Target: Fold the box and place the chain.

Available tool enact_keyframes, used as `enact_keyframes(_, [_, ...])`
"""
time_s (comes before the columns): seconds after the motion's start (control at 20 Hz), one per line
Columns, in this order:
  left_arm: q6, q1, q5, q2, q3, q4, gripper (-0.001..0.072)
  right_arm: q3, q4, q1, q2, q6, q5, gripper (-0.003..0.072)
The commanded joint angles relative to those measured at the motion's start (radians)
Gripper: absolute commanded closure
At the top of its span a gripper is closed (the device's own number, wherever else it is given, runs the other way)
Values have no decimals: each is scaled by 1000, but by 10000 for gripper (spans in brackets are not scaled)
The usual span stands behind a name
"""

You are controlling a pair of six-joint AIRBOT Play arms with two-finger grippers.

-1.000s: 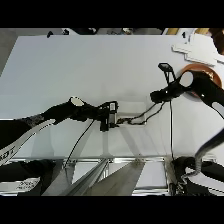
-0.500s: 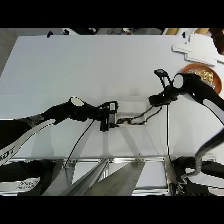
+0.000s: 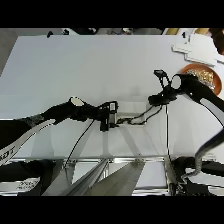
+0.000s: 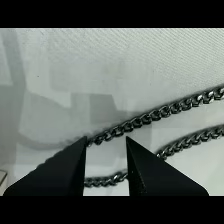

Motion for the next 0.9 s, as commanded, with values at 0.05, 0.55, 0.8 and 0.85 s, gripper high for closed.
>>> enact_keyframes(0.05, [0, 0, 0, 0, 0, 0, 626, 1, 0, 1, -13, 0, -3, 510])
enact_keyframes(0.55, [0, 0, 0, 0, 0, 0, 626, 1, -21, 7, 33, -61, 103, 670])
enact_keyframes(0.8, [0, 0, 0, 0, 0, 0, 626, 0, -10, 52, 251, -50, 170, 670])
enact_keyframes(0.85, [0, 0, 0, 0, 0, 0, 626, 0, -8, 69, 292, -50, 193, 670])
